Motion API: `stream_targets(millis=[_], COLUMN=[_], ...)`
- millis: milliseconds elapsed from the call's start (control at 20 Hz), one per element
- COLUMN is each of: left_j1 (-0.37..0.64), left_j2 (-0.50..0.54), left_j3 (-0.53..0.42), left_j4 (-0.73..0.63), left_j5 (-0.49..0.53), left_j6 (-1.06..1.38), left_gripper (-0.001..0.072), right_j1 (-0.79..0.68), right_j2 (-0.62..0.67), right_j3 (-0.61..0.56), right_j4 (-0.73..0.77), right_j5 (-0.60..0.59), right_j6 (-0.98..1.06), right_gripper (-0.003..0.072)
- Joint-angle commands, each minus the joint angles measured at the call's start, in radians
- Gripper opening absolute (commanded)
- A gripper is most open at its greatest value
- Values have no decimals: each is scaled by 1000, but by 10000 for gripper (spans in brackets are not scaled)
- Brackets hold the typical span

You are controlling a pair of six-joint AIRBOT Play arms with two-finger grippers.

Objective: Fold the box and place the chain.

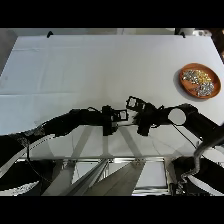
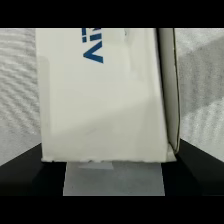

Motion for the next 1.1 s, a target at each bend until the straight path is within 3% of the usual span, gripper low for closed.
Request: stream_targets(millis=[0,300,600,700,800,900,1050], left_j1=[0,0,0,0,0,0,0], left_j2=[0,0,0,0,0,0,0], left_j3=[0,0,0,0,0,0,0], left_j4=[-3,-3,-3,-3,-3,-3,-3], left_j5=[0,0,0,0,0,0,0], left_j6=[-4,-4,-4,-4,-4,-4,-4], left_gripper=[197,197,197,197,197,197,197], right_j1=[4,4,4,4,4,4,4], right_j2=[20,57,110,172,211,204,195], right_j3=[-2,-2,-1,-1,-2,-44,-180], right_j4=[-26,-25,5,44,55,120,349], right_j5=[31,18,8,-2,-18,-79,-275], right_j6=[3,3,-1,0,1,-3,-114], right_gripper=[155,299,309,195,10,9,8])
